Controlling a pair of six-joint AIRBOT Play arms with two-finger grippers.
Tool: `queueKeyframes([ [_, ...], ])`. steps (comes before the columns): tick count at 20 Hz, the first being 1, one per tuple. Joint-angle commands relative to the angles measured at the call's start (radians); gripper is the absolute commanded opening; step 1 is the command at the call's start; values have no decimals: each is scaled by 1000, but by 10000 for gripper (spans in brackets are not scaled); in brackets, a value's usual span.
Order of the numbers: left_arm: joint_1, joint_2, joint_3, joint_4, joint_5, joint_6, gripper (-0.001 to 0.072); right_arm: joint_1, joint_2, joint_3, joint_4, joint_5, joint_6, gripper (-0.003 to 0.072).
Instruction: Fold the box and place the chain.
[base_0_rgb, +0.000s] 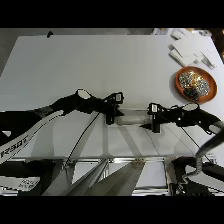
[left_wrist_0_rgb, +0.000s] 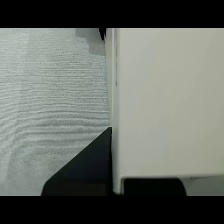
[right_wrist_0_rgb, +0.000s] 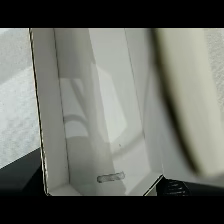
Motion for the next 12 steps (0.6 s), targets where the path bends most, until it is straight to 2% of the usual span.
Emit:
queueKeyframes([
  [1, 0, 1, 0, 0, 0, -1, 15, 0, -2, 0, -18, -6, 1, 379],
  [2, 0, 1, 0, 0, 0, -1, 15, 0, -2, 0, -18, -6, 2, 340],
  [3, 0, 0, 0, 0, 0, -1, 15, 0, -2, 0, -18, -6, 2, 335],
  [12, 0, 1, 0, 0, 0, -1, 15, 0, -1, 0, -18, -5, 0, 339],
])
